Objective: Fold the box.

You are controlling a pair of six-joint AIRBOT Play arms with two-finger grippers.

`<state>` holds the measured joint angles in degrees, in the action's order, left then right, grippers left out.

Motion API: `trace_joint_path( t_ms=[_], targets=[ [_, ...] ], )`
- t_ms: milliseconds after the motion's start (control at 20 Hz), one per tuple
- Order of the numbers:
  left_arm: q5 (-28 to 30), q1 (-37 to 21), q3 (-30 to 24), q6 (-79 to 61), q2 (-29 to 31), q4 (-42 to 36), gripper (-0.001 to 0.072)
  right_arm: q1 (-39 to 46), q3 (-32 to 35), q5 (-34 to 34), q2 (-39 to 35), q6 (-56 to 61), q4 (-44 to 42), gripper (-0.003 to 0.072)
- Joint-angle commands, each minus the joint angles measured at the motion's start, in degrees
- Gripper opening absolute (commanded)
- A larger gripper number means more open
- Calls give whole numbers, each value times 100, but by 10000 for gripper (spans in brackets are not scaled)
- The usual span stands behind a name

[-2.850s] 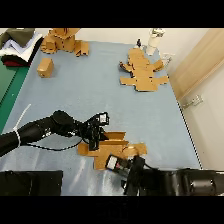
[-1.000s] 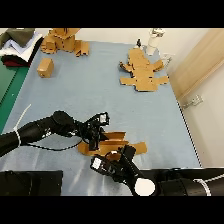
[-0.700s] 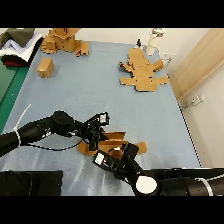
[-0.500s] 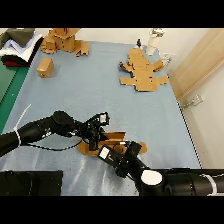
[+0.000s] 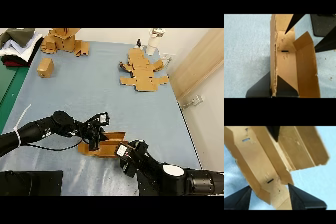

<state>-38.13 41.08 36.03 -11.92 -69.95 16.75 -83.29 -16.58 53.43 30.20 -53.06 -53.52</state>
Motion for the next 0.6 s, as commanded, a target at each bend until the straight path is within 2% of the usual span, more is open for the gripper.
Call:
trace_joint_path(
  t_ms=[0, 300, 450, 550],
  targets=[
    [2, 2, -2, -2, 4, 2, 15, 315, 142, -175, -365, -494, -48, 720],
    [2, 2, -2, -2, 4, 2, 15, 1095, 142, -859, -385, -1781, -374, 720],
    [2, 2, -2, -2, 4, 0, 15, 1733, 142, -1228, -382, -2911, -1231, 720],
    [0, 2, -2, -2, 4, 2, 15, 2271, 142, -1377, -382, -4022, -2162, 720]
  ],
)
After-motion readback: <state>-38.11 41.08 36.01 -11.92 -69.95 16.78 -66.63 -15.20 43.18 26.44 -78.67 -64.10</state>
